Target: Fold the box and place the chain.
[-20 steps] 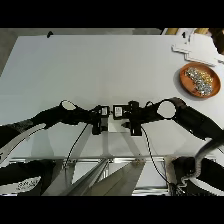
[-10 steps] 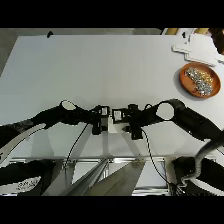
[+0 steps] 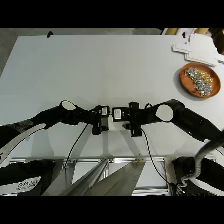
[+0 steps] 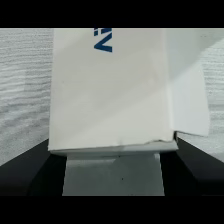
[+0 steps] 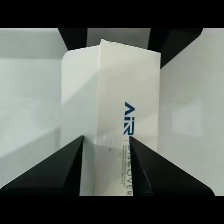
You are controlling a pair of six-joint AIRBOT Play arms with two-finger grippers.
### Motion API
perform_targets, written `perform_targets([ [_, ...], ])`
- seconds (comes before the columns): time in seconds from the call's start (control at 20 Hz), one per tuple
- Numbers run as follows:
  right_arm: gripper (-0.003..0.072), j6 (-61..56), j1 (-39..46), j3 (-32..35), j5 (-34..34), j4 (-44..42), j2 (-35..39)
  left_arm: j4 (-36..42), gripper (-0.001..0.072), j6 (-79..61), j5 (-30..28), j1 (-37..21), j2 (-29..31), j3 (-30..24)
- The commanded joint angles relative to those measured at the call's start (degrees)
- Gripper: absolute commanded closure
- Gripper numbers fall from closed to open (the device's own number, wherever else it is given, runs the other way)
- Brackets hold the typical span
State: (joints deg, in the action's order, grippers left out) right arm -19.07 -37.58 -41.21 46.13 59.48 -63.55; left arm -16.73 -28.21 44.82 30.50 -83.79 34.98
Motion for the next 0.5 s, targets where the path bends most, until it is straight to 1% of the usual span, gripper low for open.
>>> perform_targets([
  [0.0,0.0432,-0.07,-0.02,0.02,-0.52,0.9,-0.02,-0.02,0.0662,-0.04,-0.02,-0.04,0.04,0.0],
  [0.05,0.0469,-0.07,-0.02,0.02,-0.5,0.9,-0.02,-0.02,0.0662,-0.04,-0.02,-0.04,0.04,0.0],
  [0.1,0.047,-0.09,-0.02,0.02,-0.48,0.87,-0.02,-0.02,0.0662,-0.04,-0.02,-0.04,0.04,0.0],
  [0.15,0.0516,-0.07,-0.02,0.02,-0.48,0.87,0.0,-0.02,0.0662,-0.04,0.0,-0.04,0.04,0.0],
  [0.2,0.0534,-0.09,-0.02,0.02,-0.48,0.85,0.0,-0.02,0.0662,-0.04,0.0,-0.04,0.04,0.0],
  [0.3,0.0543,-0.24,-0.02,0.02,-0.52,0.68,0.13,-0.02,0.0662,-0.04,-0.02,-0.04,0.04,0.0],
  [0.35,0.059,-0.24,-0.02,0.02,-0.52,0.68,0.24,-0.02,0.0662,-0.04,-0.02,-0.04,0.04,0.0],
  [0.45,0.0591,-0.48,-0.02,0.02,-0.57,0.68,0.63,-0.02,0.0662,-0.04,-0.02,-0.04,0.04,0.0],
])
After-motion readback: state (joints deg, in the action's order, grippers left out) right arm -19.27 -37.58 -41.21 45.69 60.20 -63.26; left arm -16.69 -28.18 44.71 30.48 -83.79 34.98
